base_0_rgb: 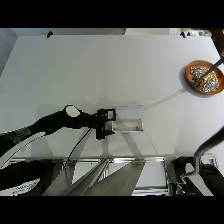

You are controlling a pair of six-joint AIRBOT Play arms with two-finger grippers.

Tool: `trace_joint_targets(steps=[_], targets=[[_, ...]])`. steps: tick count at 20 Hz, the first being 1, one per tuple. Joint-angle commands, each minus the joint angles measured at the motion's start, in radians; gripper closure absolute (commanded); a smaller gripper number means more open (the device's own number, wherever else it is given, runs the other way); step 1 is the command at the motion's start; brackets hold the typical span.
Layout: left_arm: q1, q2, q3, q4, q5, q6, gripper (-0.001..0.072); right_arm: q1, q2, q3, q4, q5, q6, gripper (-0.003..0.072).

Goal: Fold the box and place the chain.

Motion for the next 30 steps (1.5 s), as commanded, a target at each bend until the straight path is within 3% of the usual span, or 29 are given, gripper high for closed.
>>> trace_joint_targets(steps=[1, 11, 18, 22, 25, 30], targets=[[0.0, 0.0, 0.0, 0.0, 0.0, 0.0, 0.0397, 0.164, 0.016, 0.0, -0.061, 0.056, 0.011, 0.0659], [0.0, 0.0, 0.0, 0.0, 0.0, 0.0, 0.0397, 0.468, 0.016, 0.0, -0.111, 0.085, 0.029, 0.0659], [0.0, 0.0, 0.0, 0.0, 0.0, 0.0, 0.0397, 0.771, 0.016, -0.008, -0.226, 0.101, 0.03, 0.0659], [0.0, 0.0, 0.0, 0.0, 0.0, 0.0, 0.0397, 0.815, 0.016, -0.024, -0.22, 0.129, 0.034, 0.0661], [0.0, 0.0, 0.0, 0.0, 0.0, 0.0, 0.0397, 0.815, 0.016, -0.132, -0.218, 0.093, 0.032, 0.0661], [0.0, 0.0, 0.0, 0.0, 0.0, 0.0, 0.0397, 0.814, 0.016, -0.4, -0.227, -0.117, 0.007, 0.0661]])
